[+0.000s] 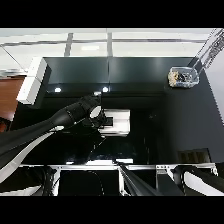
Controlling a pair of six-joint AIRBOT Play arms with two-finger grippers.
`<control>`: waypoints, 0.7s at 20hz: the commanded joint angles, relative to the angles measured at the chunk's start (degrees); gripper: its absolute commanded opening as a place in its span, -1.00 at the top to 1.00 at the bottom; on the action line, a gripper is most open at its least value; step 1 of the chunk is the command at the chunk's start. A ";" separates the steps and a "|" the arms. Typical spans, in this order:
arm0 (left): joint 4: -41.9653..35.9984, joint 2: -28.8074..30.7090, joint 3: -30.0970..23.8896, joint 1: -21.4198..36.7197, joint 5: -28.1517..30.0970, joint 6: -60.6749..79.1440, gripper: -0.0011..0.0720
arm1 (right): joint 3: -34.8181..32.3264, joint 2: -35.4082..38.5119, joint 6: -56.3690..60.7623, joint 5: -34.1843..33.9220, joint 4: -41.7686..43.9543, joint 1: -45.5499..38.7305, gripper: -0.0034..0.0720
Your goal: Fold the box and place the chain.
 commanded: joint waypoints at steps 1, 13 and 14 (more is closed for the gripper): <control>0.02 0.00 0.04 0.04 0.07 0.00 0.91 | -0.09 6.19 -0.26 12.13 7.67 3.56 0.88; 0.02 0.00 0.04 0.04 0.04 0.00 0.91 | -20.85 7.67 3.04 7.96 22.32 30.91 0.88; 0.04 0.00 0.04 0.04 0.04 0.00 0.91 | -23.45 7.67 3.06 4.52 22.38 32.70 0.88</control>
